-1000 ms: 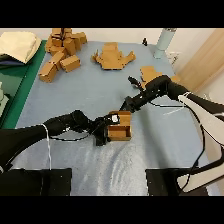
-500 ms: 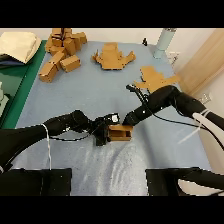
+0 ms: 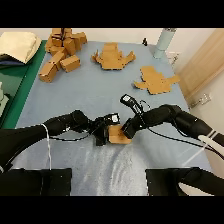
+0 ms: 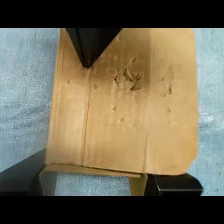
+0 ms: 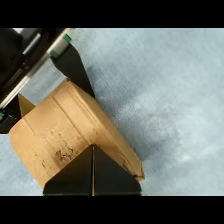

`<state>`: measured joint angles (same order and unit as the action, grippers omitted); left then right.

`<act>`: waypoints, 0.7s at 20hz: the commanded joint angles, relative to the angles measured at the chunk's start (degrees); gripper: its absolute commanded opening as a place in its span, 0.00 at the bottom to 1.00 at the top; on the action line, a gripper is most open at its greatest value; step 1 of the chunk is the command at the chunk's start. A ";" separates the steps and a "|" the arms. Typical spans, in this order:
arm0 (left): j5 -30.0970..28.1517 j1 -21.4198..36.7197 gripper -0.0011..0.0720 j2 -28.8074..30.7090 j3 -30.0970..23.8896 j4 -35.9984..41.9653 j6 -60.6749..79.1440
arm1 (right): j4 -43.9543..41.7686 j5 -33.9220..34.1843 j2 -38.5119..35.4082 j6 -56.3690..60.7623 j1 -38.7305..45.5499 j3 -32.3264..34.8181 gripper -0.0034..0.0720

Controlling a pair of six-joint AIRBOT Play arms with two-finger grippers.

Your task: Fold the box.

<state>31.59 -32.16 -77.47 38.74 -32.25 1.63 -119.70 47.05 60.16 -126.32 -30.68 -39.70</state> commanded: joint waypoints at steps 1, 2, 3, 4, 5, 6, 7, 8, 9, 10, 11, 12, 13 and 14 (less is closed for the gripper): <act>0.00 0.04 0.74 -0.02 0.00 0.00 0.00 | 4.98 -4.20 -4.20 -0.09 -3.69 1.22 0.05; 0.00 0.04 0.74 -0.02 0.00 0.00 0.00 | 5.68 -4.22 -5.16 -0.15 -4.35 1.22 0.05; 0.00 0.04 0.74 -0.02 0.00 0.00 0.00 | 6.05 -4.39 -6.05 -0.46 -5.14 1.29 0.05; 0.00 0.04 0.74 -0.02 0.00 0.00 0.00 | 6.73 -5.25 -7.02 -2.10 -6.38 1.68 0.05; 0.00 0.04 0.74 -0.02 0.00 0.00 0.00 | 7.74 -6.69 -7.82 -3.80 -7.85 2.34 0.05; 0.00 0.04 0.74 -0.02 0.00 0.00 0.00 | 9.31 -8.13 -8.33 -5.33 -9.16 3.08 0.05; 0.00 0.04 0.74 -0.02 0.00 0.00 0.00 | 11.82 -10.10 -8.74 -6.14 -10.64 4.04 0.05; 0.00 0.04 0.74 -0.02 0.00 0.00 0.00 | 14.62 -12.24 -9.03 -6.21 -12.13 5.18 0.05; 0.02 0.04 0.74 -0.02 0.00 -0.02 0.00 | 17.29 -14.56 -9.40 -6.21 -13.86 6.67 0.05; 0.00 0.04 0.74 -0.02 0.00 -0.02 0.00 | 19.04 -16.39 -9.81 -6.16 -15.37 8.15 0.05; -0.02 0.04 0.74 -0.02 0.00 0.00 0.00 | 19.96 -18.01 -10.32 -6.19 -16.92 9.75 0.05; -0.02 0.04 0.74 -0.02 0.00 0.00 0.00 | 20.57 -19.28 -10.69 -6.19 -17.99 11.06 0.05; -0.02 0.04 0.74 -0.02 0.00 0.00 0.00 | 21.42 -20.15 -10.97 -6.19 -18.84 12.11 0.05; -0.02 0.04 0.74 -0.02 0.00 0.00 0.00 | 21.64 -20.13 -11.04 -6.19 -19.28 12.35 0.05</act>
<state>31.62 -32.16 -77.47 38.74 -32.25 1.63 -101.80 30.61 50.00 -132.09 -47.22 -29.91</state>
